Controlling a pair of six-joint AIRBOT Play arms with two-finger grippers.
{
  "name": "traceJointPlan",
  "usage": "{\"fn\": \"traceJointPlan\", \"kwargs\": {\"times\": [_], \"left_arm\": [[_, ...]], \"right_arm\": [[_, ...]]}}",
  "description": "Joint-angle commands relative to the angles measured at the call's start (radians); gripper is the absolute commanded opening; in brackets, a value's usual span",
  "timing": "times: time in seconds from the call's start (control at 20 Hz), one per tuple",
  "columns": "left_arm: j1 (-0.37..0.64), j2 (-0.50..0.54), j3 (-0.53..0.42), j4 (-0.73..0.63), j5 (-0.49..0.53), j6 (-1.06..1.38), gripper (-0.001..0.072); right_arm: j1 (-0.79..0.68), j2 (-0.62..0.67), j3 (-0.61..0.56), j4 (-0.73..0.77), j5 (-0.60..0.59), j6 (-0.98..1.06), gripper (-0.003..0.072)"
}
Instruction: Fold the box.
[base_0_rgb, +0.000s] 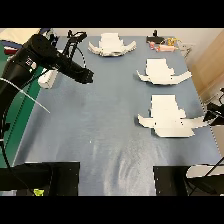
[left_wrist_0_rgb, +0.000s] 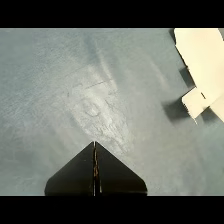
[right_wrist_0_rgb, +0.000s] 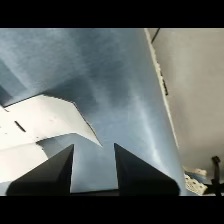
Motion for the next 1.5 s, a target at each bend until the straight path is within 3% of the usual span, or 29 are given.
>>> {"fn": "traceJointPlan", "kwargs": {"times": [0.0,0.05,0.15,0.35,0.6,0.8,1.1,1.3,1.35,1.45], "left_arm": [[0.000,-0.001,0.000,-0.005,-0.054,0.000,0.0014],[0.000,-0.001,0.000,-0.005,-0.064,0.000,0.0015],[0.000,-0.001,0.000,-0.005,-0.074,0.000,0.0015],[0.000,-0.001,0.000,-0.047,-0.091,0.001,0.0015],[0.018,0.000,0.000,-0.058,-0.175,-0.001,0.0014],[0.083,0.052,-0.063,-0.067,-0.275,0.000,0.0013],[0.195,0.286,-0.344,-0.069,-0.262,0.051,0.0013],[0.207,0.394,-0.525,-0.076,-0.211,0.083,0.0014],[0.207,0.402,-0.552,-0.076,-0.205,0.082,0.0014],[0.206,0.404,-0.585,-0.076,-0.206,0.079,0.0014]], "right_arm": [[-0.021,-0.041,0.000,0.141,-0.042,-0.109,0.0386],[-0.019,-0.046,0.000,0.179,-0.046,-0.129,0.0276],[-0.017,-0.047,0.000,0.234,-0.046,-0.168,0.0258],[-0.013,-0.047,-0.001,0.324,-0.064,-0.201,0.0006],[0.054,-0.042,-0.004,0.442,-0.130,-0.188,0.0005],[0.187,0.058,-0.108,0.484,-0.078,-0.174,0.0004],[0.430,0.343,-0.433,0.485,0.163,-0.055,0.0004],[0.583,0.480,-0.584,0.469,0.336,0.058,0.0006],[0.609,0.496,-0.605,0.449,0.358,0.089,0.0027],[0.629,0.495,-0.613,0.415,0.348,0.137,0.0321]]}}
